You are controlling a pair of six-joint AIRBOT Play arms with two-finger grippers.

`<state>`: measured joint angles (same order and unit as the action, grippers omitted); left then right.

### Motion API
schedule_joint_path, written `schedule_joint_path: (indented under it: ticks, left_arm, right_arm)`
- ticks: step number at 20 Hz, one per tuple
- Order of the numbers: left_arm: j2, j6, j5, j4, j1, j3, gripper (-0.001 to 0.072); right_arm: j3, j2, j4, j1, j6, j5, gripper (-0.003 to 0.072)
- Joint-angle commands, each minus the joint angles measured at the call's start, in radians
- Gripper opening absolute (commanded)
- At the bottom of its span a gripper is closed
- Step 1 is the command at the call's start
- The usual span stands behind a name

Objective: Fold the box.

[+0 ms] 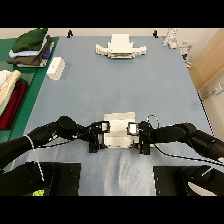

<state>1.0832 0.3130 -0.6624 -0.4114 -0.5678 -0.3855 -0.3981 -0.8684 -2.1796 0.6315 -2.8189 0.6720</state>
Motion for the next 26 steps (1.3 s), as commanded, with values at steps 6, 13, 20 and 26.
schedule_joint_path:
  ticks: [6,13,20,26]
  left_arm:
    - [0.0,0.0,0.0,0.0,0.0,-0.001,0.0501]
    - [0.0,0.001,0.0,0.0,0.0,-0.001,0.0501]
    - [0.0,0.0,0.0,0.0,0.0,-0.001,0.0501]
    - [0.0,0.0,0.0,0.0,0.0,-0.001,0.0501]
  right_arm:
    - [-0.055,0.063,0.457,-0.003,0.541,0.186,0.013]
    - [-0.095,0.166,1.081,-0.015,1.424,0.551,0.0002]
    - [-0.089,0.041,0.511,-0.437,1.398,0.525,0.0001]
    - [-0.082,-0.051,0.078,-0.648,1.025,0.498,-0.0001]
